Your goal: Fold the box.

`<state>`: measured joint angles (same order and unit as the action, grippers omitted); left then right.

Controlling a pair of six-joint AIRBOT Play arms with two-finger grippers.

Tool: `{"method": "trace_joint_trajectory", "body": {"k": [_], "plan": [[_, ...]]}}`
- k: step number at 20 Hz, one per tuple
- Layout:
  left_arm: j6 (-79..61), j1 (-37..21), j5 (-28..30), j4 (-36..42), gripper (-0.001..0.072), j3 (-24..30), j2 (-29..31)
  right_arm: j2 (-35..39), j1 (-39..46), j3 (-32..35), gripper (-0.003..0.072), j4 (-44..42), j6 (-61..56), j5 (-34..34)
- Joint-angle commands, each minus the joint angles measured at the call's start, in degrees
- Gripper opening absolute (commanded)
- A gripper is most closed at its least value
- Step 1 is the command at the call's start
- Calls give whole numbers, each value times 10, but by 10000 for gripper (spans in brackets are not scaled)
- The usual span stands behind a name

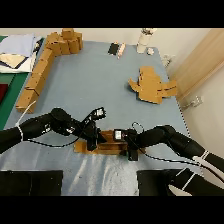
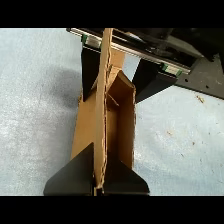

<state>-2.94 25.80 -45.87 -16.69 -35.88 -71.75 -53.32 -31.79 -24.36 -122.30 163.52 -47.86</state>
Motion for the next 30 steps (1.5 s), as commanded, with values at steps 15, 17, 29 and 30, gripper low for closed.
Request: {"method": "trace_joint_trajectory", "body": {"k": [15,17,29,30], "plan": [[11,-2,19,-3,15,0,1,-9,0,0,526,6,-2,6],[16,-2,19,-3,15,0,1,-9,0,0,526,6,-2,6],[75,-16,-4,-48,16,0,4,-2,0,0,526,6,-2,3],[75,-21,-5,-48,16,0,4,0,0,0,526,6,-2,2]]}}
